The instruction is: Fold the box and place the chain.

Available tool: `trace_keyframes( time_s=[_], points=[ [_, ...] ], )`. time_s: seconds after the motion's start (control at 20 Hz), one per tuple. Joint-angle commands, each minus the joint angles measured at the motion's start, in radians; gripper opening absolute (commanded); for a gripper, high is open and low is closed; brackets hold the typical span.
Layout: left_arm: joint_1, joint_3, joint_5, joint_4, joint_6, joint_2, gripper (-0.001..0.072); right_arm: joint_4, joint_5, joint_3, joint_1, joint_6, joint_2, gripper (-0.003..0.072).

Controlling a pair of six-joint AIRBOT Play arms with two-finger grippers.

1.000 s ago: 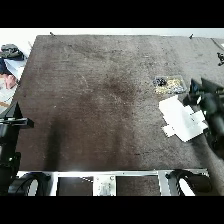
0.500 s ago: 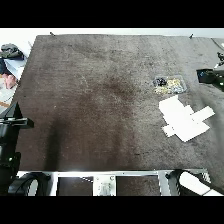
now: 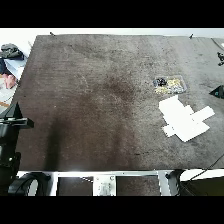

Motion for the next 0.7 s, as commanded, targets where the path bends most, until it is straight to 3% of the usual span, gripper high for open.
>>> trace_keyframes(
  time_s=[0.0, 0.25, 0.55, 0.6, 0.65],
  points=[
    [-0.001, -0.001, 0.000, 0.000, 0.000, 0.000, 0.0013, -0.146, 0.123, 0.113, -0.015, 0.027, -0.136, 0.0487],
    [-0.001, -0.001, 0.000, 0.000, 0.000, 0.000, 0.0014, -0.181, 0.195, 0.136, -0.013, -0.024, -0.225, 0.0477],
    [-0.001, -0.001, 0.000, 0.000, 0.000, 0.000, 0.0014, -0.153, 0.380, 0.135, -0.011, -0.023, -0.316, 0.0477],
    [-0.001, -0.001, 0.000, 0.000, 0.000, 0.000, 0.0014, -0.148, 0.389, 0.135, -0.011, -0.024, -0.320, 0.0466],
    [-0.001, -0.001, 0.000, 0.000, 0.000, 0.000, 0.0014, -0.133, 0.391, 0.135, -0.011, -0.023, -0.322, 0.0354]
  ],
)
